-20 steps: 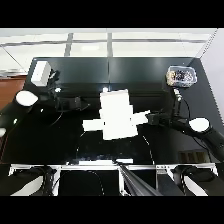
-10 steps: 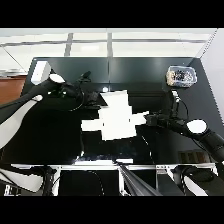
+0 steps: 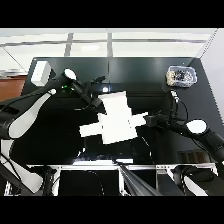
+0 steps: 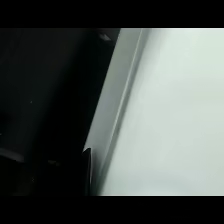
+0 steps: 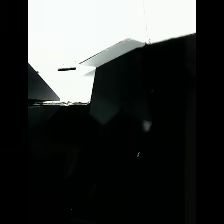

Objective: Fold the box and place the chain.

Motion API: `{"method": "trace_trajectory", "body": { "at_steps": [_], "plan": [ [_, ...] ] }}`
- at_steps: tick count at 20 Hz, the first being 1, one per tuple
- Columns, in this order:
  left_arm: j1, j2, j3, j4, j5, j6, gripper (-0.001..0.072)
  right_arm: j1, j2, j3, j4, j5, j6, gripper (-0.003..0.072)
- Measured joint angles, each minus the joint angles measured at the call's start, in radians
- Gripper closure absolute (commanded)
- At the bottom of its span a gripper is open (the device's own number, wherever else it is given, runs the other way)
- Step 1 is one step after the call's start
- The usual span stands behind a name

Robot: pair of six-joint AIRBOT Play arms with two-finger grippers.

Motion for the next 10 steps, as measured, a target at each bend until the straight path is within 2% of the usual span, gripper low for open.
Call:
{"method": "trace_trajectory", "body": {
  "at_steps": [1, 2, 4, 6, 7, 10],
  "plan": [
    [-0.003, -0.003, 0.007, 0.011, -0.016, 0.017, 0.0585, 0.0, 0.0, 0.0, 0.0, 0.0, 0.0, 0.0671],
    [-0.005, -0.004, 0.013, 0.019, -0.024, 0.031, 0.066, 0.0, 0.0, 0.0, 0.0, 0.001, 0.0, 0.067],
    [-0.011, -0.006, 0.019, 0.035, -0.034, 0.063, 0.0687, 0.0, 0.0, 0.0, 0.0, 0.004, 0.0, 0.0651],
    [-0.019, -0.007, 0.024, 0.063, -0.039, 0.074, 0.0688, 0.0, 0.0, 0.0, 0.001, -0.002, 0.001, 0.0023],
    [-0.019, -0.007, 0.029, 0.069, -0.044, 0.08, 0.0688, -0.002, 0.0, 0.002, -0.005, -0.003, 0.001, -0.0027],
    [-0.021, 0.012, 0.049, 0.092, -0.045, 0.09, 0.0691, -0.027, 0.001, 0.052, -0.082, 0.034, 0.001, -0.0023]
  ]
}}
